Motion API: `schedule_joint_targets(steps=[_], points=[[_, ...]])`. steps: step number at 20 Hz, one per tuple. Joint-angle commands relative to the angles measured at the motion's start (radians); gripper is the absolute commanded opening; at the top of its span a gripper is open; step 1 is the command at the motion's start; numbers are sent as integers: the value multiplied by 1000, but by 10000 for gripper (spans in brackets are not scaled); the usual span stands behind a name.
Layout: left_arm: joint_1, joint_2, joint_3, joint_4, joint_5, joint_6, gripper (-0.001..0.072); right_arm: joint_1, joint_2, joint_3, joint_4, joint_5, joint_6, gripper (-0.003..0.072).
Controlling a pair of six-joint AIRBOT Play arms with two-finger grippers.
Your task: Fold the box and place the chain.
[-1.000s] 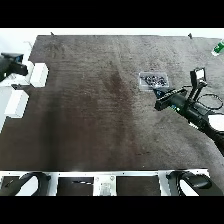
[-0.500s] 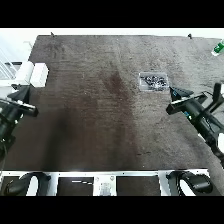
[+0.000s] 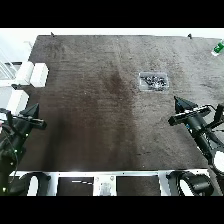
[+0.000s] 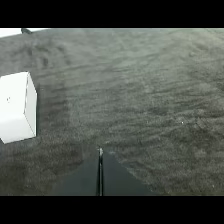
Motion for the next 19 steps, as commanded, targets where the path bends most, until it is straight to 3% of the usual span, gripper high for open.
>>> schedule_joint_targets(steps=[1,19], points=[[-1,2,-25,-1,3,-4,20,2,10,-16,-1,-4,0,10],[0,2,-24,-3,-14,-5,21,1,10,-16,-1,-4,0,10]])
